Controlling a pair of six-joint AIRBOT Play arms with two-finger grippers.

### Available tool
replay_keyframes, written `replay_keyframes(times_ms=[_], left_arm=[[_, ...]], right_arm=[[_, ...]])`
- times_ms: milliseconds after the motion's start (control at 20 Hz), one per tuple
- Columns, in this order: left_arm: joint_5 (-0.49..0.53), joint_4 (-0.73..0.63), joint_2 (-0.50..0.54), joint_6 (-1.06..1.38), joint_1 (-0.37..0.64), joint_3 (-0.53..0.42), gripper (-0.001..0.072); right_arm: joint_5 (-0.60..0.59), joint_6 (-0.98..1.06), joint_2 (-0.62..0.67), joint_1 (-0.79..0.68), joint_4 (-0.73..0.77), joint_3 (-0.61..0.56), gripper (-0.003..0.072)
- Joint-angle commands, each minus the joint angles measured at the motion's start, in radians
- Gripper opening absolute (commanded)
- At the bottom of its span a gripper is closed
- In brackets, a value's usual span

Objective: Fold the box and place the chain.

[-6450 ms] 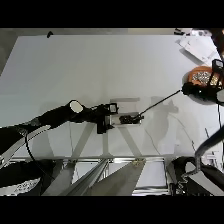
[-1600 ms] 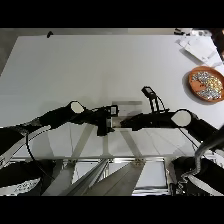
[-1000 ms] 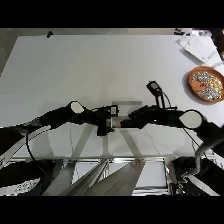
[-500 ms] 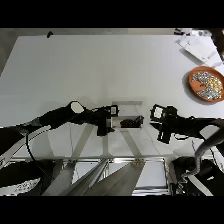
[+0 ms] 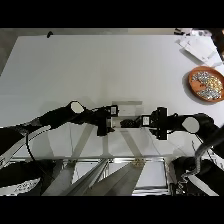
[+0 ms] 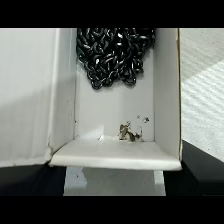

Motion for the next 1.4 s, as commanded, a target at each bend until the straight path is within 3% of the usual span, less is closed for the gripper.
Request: replay_keyframes(times_ms=[0, 300, 500, 900, 1150, 1350], left_arm=[[0.000, 0.000, 0.001, 0.000, 0.001, 0.001, 0.0314], [0.000, 0.000, 0.001, 0.000, 0.001, 0.001, 0.0314], [0.000, 0.000, 0.001, 0.000, 0.001, 0.001, 0.0314], [0.000, 0.000, 0.001, 0.000, 0.001, 0.001, 0.0314], [0.000, 0.000, 0.001, 0.000, 0.001, 0.001, 0.0314], [0.000, 0.000, 0.001, 0.000, 0.001, 0.001, 0.0314]], right_arm=[[-0.082, -0.123, -0.098, 0.000, 0.071, -0.002, 0.0561], [-0.146, -0.392, -0.198, 0.000, 0.378, -0.001, 0.0559], [-0.153, -0.425, -0.201, 0.000, 0.407, -0.001, 0.0517], [-0.110, -0.380, -0.201, 0.000, 0.394, -0.001, 0.0064], [-0.112, -0.356, -0.200, 0.000, 0.369, -0.001, 0.0021], [-0.145, -0.224, -0.188, 0.000, 0.261, -0.001, 0.0019]])
